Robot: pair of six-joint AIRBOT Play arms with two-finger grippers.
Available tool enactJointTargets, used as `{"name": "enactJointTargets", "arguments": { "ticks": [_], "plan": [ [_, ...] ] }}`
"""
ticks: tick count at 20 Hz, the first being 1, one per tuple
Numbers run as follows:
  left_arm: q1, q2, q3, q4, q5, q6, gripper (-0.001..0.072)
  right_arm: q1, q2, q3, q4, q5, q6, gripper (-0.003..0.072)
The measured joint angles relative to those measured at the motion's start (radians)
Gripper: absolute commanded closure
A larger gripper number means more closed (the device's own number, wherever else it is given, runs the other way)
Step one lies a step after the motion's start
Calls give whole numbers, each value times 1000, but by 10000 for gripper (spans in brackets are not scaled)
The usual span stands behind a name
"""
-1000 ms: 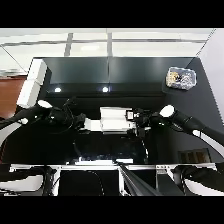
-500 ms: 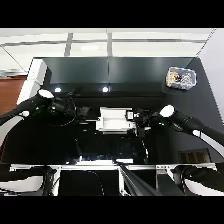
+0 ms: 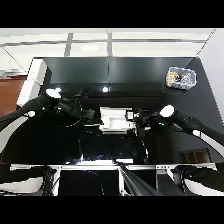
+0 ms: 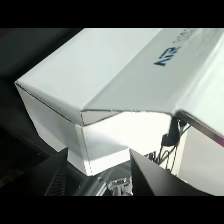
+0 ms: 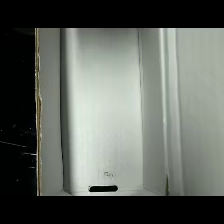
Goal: Fold the box and place the chain.
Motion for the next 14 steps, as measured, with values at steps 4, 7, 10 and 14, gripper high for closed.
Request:
{"name": "enactJointTargets", "arguments": {
  "ticks": [4, 7, 10, 14],
  "plan": [
    [-27, 0, 55, 61, 23, -79, 267, 0, 0, 0, 0, 0, 0, 541],
    [-71, 0, 112, 146, 30, -171, 286, 0, 0, 0, 0, 0, 0, 541],
    [-135, 0, 164, 247, 55, -290, 305, 0, 0, 0, 0, 0, 0, 541],
    [-213, 0, 211, 370, 87, -436, 305, 0, 0, 0, 1, 0, 0, 541]
  ]
}}
